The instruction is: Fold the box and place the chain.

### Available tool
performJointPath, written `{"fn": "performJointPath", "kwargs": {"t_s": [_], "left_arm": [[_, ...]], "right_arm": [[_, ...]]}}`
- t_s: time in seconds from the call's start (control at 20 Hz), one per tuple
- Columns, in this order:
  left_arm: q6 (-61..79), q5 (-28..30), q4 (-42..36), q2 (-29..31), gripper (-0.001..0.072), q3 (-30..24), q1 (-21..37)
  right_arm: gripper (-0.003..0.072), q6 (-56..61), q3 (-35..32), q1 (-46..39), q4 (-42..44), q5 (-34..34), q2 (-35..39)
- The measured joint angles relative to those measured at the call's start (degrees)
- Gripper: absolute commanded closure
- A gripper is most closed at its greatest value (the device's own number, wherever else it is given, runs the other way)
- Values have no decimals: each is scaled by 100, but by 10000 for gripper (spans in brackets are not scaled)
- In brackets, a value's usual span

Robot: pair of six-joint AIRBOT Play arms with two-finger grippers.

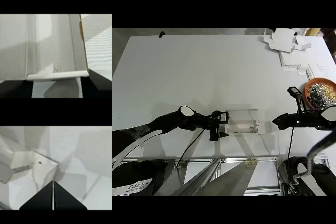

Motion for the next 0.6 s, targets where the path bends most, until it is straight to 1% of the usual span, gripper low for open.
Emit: {"fn": "performJointPath", "kwargs": {"t_s": [0.15, 0.25, 0.6], "left_arm": [[0, 0, 0, 2, 558, 0, 0], [0, 0, 0, 0, 558, -2, 0], [2, 0, 0, 2, 558, -2, -2]], "right_arm": [[669, 448, 0, -118, -109, -46, -634], [669, 592, -2, -155, 48, 0, -1023], [669, 691, -26, -188, 494, 50, -1729]]}}
